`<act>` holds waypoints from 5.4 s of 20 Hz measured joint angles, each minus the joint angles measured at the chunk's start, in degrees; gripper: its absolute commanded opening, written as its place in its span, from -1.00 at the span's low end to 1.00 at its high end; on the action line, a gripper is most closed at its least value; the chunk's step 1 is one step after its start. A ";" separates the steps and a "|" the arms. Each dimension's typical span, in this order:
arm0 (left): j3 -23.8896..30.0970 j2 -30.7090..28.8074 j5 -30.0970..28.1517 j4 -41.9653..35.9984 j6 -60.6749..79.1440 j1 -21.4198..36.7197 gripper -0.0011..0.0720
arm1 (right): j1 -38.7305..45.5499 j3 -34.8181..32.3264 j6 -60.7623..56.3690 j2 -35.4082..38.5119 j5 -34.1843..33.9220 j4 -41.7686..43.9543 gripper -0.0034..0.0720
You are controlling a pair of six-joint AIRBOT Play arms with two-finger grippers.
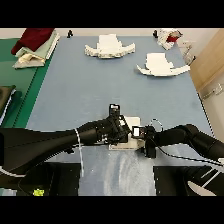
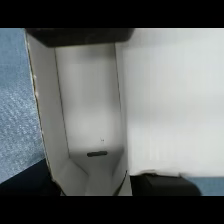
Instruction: Fold the box.
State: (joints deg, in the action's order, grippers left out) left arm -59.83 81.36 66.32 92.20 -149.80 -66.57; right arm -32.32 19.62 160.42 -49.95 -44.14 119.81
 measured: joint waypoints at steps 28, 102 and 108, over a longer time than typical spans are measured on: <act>-4.79 -3.91 9.16 0.57 4.68 -0.24 0.66 | -0.02 0.02 0.09 0.00 0.17 -0.07 0.43; 38.03 -19.47 -32.85 -70.40 166.92 27.23 0.93 | -0.02 0.02 0.11 0.02 0.13 -0.09 0.43; 37.97 -19.47 -33.20 -69.29 165.22 27.23 0.93 | -0.02 0.02 0.09 0.02 0.13 -0.09 0.43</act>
State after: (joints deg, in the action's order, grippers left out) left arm -21.87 61.89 33.12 22.92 15.42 -39.33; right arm -32.34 19.64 160.51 -49.93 -44.01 119.72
